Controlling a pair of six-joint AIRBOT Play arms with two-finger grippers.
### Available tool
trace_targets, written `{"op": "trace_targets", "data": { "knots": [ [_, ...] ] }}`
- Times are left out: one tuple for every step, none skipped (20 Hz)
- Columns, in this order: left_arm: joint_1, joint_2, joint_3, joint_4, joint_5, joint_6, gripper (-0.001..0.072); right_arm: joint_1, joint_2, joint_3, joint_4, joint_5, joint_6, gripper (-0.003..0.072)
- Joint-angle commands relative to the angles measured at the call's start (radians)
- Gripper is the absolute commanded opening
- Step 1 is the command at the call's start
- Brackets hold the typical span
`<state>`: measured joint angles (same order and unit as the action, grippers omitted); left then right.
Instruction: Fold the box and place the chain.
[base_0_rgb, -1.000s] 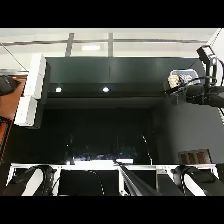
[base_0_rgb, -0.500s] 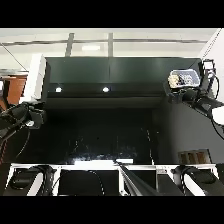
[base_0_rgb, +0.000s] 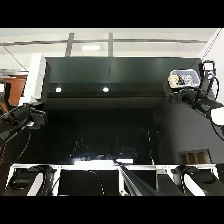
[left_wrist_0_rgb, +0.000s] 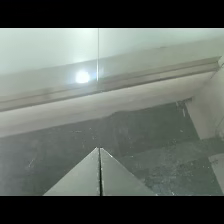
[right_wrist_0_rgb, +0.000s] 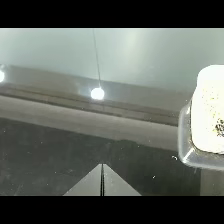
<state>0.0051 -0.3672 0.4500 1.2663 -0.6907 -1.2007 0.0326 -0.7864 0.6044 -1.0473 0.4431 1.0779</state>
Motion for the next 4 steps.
{"op": "trace_targets", "data": {
  "knots": [
    [-0.001, 0.001, -0.001, 0.001, 0.003, -0.001, 0.0028, 0.001, 0.001, 0.000, -0.001, -0.002, 0.000, 0.0017],
    [-0.001, 0.001, -0.001, 0.001, 0.003, -0.001, 0.0028, 0.001, 0.001, 0.000, -0.001, -0.002, 0.000, 0.0017],
    [-0.001, 0.001, -0.001, 0.001, 0.003, -0.002, 0.0028, 0.001, 0.001, 0.000, -0.001, -0.002, 0.000, 0.0017],
    [-0.001, 0.001, -0.001, 0.001, 0.003, -0.001, 0.0029, 0.001, 0.001, 0.000, -0.001, -0.002, 0.000, 0.0017]
  ]
}}
